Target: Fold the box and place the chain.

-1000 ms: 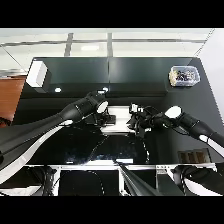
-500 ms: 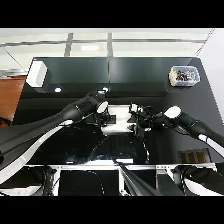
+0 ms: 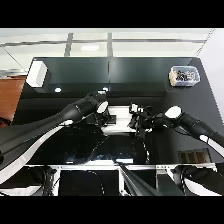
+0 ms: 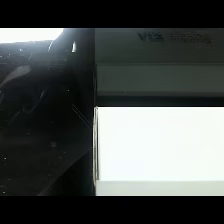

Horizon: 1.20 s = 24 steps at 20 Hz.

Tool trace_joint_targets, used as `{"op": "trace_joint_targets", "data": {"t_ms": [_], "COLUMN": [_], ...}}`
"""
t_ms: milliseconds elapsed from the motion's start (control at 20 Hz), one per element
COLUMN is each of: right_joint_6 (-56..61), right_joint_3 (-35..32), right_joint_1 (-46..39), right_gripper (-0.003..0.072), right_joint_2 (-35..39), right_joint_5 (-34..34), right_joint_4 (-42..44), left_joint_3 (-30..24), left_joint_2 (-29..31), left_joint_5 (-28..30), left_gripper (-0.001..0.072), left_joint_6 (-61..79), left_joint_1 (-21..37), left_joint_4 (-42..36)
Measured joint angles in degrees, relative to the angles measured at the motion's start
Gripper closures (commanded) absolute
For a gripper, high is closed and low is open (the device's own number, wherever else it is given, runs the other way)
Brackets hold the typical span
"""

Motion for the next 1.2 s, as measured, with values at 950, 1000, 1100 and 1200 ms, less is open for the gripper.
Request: {"op": "trace_joint_targets", "data": {"t_ms": [950,1000,1100,1200], "right_joint_6": [76.2,74.4,69.4,64.6], "right_joint_3": [1.1,1.1,1.0,1.2], "right_joint_1": [-32.4,-31.6,-29.3,-26.7], "right_gripper": [0.0667,0.0667,0.0666,0.0666], "right_joint_2": [1.4,-0.8,-4.9,-7.4], "right_joint_5": [15.5,17.1,19.3,19.7], "right_joint_4": [-22.9,-20.8,-15.0,-10.3], "left_joint_3": [0.0,0.0,0.0,0.0], "left_joint_2": [0.0,0.0,0.0,0.0], "left_joint_5": [-0.2,-0.2,-0.3,-0.3], "left_gripper": [0.0681,0.0681,0.0681,0.0681], "left_joint_6": [0.0,0.0,0.0,0.0], "left_joint_1": [0.0,0.0,0.0,0.0], "left_joint_4": [0.0,0.0,0.0,0.0]}}
